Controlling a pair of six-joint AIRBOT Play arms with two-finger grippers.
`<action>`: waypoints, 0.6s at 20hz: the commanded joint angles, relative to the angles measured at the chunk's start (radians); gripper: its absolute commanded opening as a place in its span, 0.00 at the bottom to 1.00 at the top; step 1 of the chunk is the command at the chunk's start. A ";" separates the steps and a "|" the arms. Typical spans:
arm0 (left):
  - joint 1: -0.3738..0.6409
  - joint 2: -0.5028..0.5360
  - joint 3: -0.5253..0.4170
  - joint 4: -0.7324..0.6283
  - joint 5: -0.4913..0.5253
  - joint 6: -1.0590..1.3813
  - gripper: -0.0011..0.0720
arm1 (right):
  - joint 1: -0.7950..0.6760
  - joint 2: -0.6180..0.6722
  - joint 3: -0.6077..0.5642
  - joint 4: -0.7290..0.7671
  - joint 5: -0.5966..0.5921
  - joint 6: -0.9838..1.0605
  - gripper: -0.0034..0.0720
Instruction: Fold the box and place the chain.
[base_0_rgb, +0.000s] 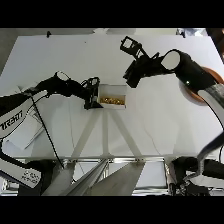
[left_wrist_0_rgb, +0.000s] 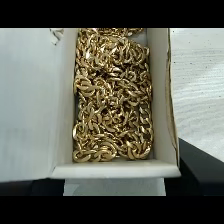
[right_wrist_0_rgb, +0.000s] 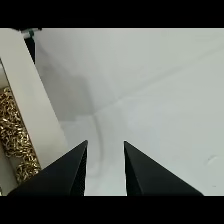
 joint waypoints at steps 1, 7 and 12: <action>0.000 0.000 0.000 0.000 0.000 0.000 0.47 | -0.021 -0.103 0.000 0.161 0.058 -0.056 0.38; 0.000 0.000 0.000 0.000 0.000 0.000 0.47 | 0.019 -0.109 0.000 0.226 0.278 -0.270 0.42; 0.000 0.000 0.000 0.000 0.000 0.000 0.47 | 0.076 -0.090 0.000 0.207 0.171 -0.414 0.53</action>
